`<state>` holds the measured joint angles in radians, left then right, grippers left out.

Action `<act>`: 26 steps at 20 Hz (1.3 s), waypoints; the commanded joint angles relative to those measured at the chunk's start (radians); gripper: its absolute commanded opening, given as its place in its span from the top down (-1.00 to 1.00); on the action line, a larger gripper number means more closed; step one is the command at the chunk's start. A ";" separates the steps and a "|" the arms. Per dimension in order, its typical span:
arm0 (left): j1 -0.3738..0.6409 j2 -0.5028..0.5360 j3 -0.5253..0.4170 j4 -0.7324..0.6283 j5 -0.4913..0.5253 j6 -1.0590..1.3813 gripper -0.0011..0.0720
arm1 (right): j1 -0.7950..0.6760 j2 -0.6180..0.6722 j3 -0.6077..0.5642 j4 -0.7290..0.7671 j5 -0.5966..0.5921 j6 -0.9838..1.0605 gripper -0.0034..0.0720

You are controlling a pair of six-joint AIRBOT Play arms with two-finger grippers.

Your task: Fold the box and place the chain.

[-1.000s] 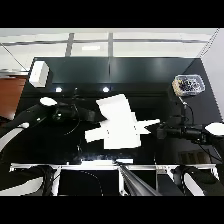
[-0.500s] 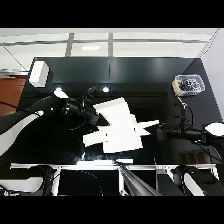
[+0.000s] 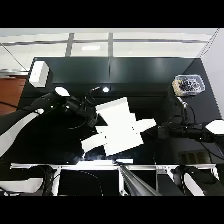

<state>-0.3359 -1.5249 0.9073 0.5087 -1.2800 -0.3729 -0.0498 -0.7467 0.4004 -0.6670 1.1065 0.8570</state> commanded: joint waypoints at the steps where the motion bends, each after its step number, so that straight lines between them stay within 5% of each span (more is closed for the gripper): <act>1: -0.019 0.108 -0.001 0.117 0.010 -0.068 0.92 | 0.000 0.000 0.100 -0.207 0.028 0.002 -0.78; 3: -0.054 0.186 -0.027 0.113 0.110 -0.036 0.91 | 0.005 0.000 0.129 -0.191 0.033 -0.133 -0.78; 7: -0.119 0.198 -0.028 0.241 0.148 0.138 0.91 | 0.071 0.000 0.128 -0.179 0.030 -0.431 -0.78; 15: -0.187 0.197 -0.109 0.266 0.521 0.247 0.91 | 0.248 -0.001 0.070 -0.177 -0.143 -0.525 -0.78; 22: -0.186 0.155 -0.113 0.226 0.484 0.330 0.91 | 0.427 -0.004 -0.029 -0.179 -0.347 -0.578 -0.78; 26: -0.184 0.149 -0.113 0.208 0.471 0.352 0.90 | 0.459 -0.024 -0.030 -0.225 -0.340 -0.580 -0.78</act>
<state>-0.5217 -1.3697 0.7952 0.7326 -0.7979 -0.0471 0.3786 -0.7593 0.3790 -0.8532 0.7895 0.2874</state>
